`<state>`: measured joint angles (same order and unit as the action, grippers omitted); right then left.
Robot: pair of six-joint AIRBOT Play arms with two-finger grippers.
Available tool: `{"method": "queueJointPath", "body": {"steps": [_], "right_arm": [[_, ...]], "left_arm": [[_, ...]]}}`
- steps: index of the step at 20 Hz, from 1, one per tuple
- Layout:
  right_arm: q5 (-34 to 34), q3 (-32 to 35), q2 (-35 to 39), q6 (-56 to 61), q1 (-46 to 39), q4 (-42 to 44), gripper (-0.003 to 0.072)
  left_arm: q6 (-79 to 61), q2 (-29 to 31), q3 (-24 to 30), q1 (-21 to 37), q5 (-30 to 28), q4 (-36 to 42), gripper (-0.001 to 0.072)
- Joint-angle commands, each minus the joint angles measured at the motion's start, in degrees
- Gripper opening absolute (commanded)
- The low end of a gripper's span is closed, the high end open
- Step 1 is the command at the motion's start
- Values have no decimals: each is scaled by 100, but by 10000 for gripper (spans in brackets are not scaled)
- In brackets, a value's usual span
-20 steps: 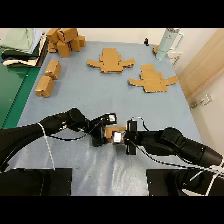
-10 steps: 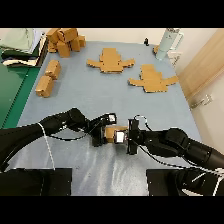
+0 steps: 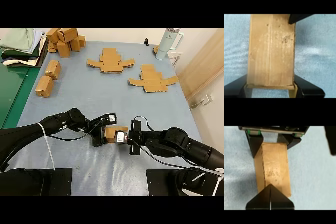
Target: Fold the box.
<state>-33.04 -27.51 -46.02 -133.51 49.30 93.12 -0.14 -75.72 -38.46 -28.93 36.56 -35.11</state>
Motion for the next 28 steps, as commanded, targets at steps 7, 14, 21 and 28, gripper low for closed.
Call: {"method": "queueJointPath", "body": {"steps": [7,14,21,28], "right_arm": [[-48,-2,-46,153,-4,-144,3],[-50,-2,-48,155,-4,-144,3],[-44,-4,-170,153,0,-144,3],[-48,-7,391,538,-4,-363,3]], "left_arm": [[-2,0,-4,-2,0,-2,481],[-2,0,-4,-2,-2,-2,481],[-2,0,-4,-2,0,-2,481],[-2,0,-4,-2,-2,-2,481]]}}
